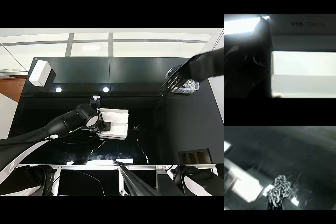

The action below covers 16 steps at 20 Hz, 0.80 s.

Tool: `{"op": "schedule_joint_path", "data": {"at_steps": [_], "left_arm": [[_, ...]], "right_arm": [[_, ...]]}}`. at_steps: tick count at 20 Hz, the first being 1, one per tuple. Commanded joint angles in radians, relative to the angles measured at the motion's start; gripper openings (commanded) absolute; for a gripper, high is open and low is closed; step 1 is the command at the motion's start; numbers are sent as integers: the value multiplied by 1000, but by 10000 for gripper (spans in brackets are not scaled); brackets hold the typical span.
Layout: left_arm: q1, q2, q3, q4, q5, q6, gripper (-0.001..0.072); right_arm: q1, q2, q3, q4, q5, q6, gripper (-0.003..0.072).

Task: Fold the box and place the chain.

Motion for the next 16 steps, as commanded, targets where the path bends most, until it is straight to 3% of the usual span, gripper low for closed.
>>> {"op": "schedule_joint_path", "data": {"at_steps": [1,7,12,16], "left_arm": [[0,0,0,-3,1,0,28],[0,0,0,-3,5,0,28],[0,0,0,-3,5,0,28],[0,0,0,-3,6,0,28]], "right_arm": [[107,3,-47,78,-67,-58,18],[218,-2,-133,150,35,-76,18],[274,-37,-135,253,146,-76,18],[322,-101,-135,256,163,-76,18]]}}
